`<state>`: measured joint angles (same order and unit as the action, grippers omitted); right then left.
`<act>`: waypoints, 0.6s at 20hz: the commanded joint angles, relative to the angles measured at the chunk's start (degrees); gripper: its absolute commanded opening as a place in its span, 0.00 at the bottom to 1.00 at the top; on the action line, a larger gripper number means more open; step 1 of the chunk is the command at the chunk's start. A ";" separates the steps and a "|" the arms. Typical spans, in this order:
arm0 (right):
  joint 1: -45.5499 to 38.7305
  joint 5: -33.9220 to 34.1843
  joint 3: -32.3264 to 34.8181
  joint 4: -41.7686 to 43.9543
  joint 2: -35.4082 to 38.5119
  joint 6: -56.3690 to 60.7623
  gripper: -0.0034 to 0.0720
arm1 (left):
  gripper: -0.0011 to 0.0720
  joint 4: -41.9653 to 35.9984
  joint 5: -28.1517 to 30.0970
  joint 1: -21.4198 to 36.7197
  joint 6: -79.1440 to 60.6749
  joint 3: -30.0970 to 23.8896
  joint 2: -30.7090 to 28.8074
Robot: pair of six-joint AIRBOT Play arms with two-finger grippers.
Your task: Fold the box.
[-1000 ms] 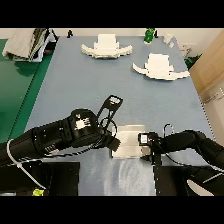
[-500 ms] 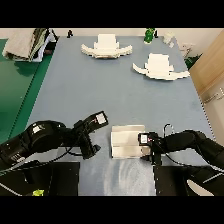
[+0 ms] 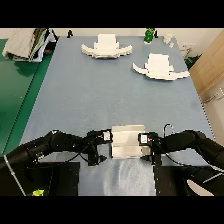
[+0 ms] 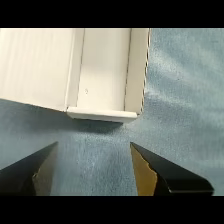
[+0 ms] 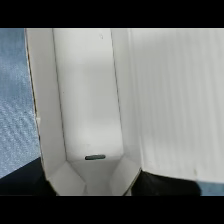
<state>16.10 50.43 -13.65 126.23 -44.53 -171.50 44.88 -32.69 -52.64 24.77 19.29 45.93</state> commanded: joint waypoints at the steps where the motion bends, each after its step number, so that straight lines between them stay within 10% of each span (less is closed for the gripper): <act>1: 0.02 -0.02 -0.02 0.00 -0.02 0.02 0.84 | 0.98 -11.19 4.15 0.09 -14.34 -0.42 6.14; 12: 0.02 -0.02 -0.02 0.00 -0.02 0.02 0.84 | 0.98 -22.21 8.31 -3.08 -25.44 -0.42 9.46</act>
<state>16.10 50.43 -13.65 126.21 -44.53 -171.50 24.51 -25.36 -55.48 0.64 18.87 55.02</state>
